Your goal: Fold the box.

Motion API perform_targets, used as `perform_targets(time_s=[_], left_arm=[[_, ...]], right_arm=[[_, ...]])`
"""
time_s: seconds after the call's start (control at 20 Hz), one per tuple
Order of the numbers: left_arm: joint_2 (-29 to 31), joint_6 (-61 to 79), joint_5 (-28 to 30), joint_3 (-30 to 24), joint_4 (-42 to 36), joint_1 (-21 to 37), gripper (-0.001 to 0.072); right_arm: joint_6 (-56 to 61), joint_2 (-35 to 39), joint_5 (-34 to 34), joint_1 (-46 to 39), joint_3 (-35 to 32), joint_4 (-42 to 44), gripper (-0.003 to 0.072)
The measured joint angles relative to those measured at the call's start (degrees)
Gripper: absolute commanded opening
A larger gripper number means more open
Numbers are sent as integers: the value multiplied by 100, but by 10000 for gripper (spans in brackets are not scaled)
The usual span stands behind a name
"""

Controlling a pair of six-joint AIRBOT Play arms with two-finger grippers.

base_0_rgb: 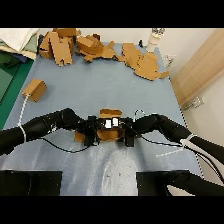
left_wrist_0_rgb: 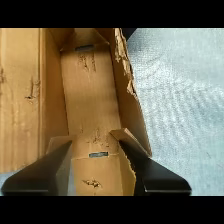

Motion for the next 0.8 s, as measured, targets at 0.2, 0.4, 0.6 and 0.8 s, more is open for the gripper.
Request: perform_targets(time_s=[0.2, 0.4, 0.6, 0.8], left_arm=[[76, -236, -2, 0, 173, 22, 15], [376, -1147, -321, 0, 986, 177, 15], [859, -2319, -916, 0, 1672, 505, 14], [1440, -4852, -1296, 0, 2667, 920, 14]], right_arm=[[2, 0, 9, 2, 0, 2, 504], [0, 0, 11, 2, 0, 2, 503], [0, 0, 13, 2, 0, 2, 503], [0, 0, 13, 2, 0, 2, 503]])
